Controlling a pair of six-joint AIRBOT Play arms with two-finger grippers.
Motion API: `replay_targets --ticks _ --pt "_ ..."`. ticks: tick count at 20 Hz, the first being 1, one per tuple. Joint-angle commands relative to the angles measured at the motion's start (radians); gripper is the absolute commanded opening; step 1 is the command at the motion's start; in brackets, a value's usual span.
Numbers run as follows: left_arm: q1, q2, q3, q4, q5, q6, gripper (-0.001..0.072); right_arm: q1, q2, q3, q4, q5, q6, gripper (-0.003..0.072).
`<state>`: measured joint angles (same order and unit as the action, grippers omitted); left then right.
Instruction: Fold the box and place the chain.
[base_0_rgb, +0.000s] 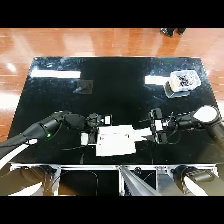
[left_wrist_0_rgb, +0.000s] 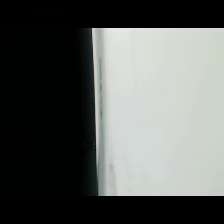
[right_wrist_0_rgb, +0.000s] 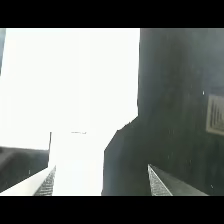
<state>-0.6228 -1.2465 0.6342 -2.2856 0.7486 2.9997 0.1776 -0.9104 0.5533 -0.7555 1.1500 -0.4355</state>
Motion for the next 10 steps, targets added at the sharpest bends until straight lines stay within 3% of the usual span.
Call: replay_targets --ticks 1,6,8,10 --pt "0.001 -0.001 0.0 0.0 -0.001 0.0 0.0023 0.008 -0.027 -0.015 0.094 -0.12 -0.018 0.0696" --pt "0.001 -0.001 0.0 0.0 -0.013 0.0 0.0023 -0.016 -0.076 -0.014 0.107 -0.355 -0.101 0.0697" --pt "0.001 -0.001 0.0 0.0 -0.021 0.0 0.0023 -0.016 -0.076 -0.014 0.096 -0.362 0.008 0.0696" --pt "0.001 -0.001 0.0 0.0 -0.025 0.0 0.0023 -0.015 -0.073 -0.014 0.043 -0.277 0.079 0.0696"
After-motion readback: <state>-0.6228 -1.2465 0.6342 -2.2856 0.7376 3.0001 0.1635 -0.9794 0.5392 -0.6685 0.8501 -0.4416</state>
